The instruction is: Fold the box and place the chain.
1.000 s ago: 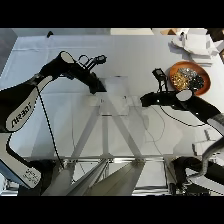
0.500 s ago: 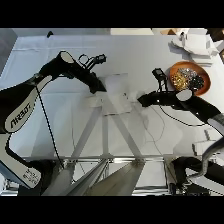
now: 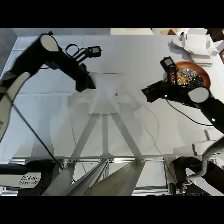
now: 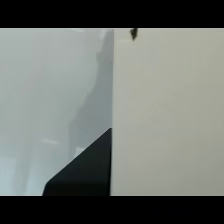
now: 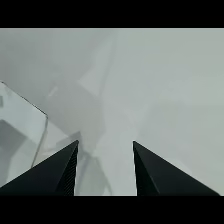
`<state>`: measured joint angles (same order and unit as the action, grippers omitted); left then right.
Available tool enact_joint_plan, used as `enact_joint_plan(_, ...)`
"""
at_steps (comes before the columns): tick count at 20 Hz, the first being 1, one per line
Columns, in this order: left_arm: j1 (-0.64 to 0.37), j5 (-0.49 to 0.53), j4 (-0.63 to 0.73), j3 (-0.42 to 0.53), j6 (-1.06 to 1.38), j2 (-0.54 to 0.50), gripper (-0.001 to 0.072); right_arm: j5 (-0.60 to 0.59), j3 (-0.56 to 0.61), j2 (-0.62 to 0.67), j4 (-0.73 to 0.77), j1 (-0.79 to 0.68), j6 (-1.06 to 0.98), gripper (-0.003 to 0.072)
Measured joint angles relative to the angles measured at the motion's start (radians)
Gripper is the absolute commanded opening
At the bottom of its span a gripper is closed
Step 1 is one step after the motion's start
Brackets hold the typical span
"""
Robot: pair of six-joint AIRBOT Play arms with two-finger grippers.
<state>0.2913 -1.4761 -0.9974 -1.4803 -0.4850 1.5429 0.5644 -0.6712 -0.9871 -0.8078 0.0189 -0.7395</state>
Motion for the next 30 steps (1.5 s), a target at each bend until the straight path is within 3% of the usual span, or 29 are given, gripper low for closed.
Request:
enact_joint_plan(2,-0.001,-0.001,-0.007,0.066,-0.018,-0.084,0.0001,0.000,-0.002,0.059,-0.045,0.000,-0.041,0.0375)
enact_joint_plan(5,-0.011,0.131,0.011,0.243,0.012,-0.189,0.0006,0.001,-0.002,0.123,-0.128,0.000,-0.113,0.0375)
enact_joint_plan(8,-0.017,0.250,0.117,0.380,0.102,-0.214,0.0008,0.001,-0.002,0.151,-0.191,0.000,-0.178,0.0375)
enact_joint_plan(10,-0.010,0.292,0.168,0.422,0.188,-0.196,0.0008,0.000,-0.002,0.159,-0.212,0.000,-0.209,0.0375)
enact_joint_plan(21,0.083,0.492,0.350,0.467,0.535,-0.029,0.0006,0.000,-0.002,0.167,-0.241,0.000,-0.256,0.0375)
enact_joint_plan(30,0.102,0.492,0.388,0.468,0.643,0.058,0.0006,0.000,-0.002,0.167,-0.243,0.000,-0.259,0.0375)
